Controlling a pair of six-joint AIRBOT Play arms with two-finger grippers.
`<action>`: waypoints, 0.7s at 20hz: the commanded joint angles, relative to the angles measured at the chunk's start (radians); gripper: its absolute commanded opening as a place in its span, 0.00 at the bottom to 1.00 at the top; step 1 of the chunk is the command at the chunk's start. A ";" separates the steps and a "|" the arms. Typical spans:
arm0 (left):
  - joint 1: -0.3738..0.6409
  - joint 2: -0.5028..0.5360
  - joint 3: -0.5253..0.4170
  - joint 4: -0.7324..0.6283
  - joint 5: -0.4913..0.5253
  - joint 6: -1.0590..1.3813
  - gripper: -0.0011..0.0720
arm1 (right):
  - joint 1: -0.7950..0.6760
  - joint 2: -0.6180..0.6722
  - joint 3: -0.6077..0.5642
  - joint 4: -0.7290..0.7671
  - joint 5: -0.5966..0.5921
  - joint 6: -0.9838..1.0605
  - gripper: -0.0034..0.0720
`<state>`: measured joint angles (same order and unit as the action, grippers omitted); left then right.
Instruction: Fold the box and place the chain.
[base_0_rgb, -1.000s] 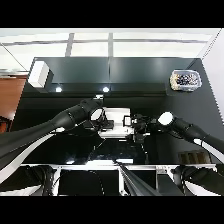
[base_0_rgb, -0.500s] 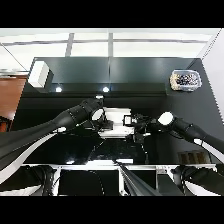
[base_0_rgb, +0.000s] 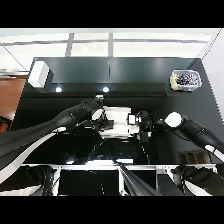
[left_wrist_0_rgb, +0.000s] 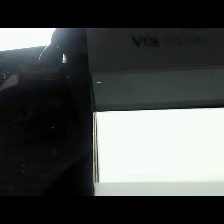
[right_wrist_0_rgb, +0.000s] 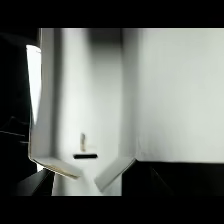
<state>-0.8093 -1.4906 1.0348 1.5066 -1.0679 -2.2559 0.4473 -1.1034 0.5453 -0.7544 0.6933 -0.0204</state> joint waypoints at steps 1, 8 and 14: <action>0.002 0.000 0.001 0.004 0.012 -0.003 0.05 | -0.009 0.026 0.001 -0.058 0.022 0.005 1.00; 0.002 0.000 0.001 0.004 0.013 -0.002 0.05 | -0.009 0.026 0.000 -0.050 0.074 0.005 0.92; 0.002 0.000 0.001 0.004 0.013 -0.002 0.05 | 0.000 0.016 0.000 0.029 0.061 0.006 0.43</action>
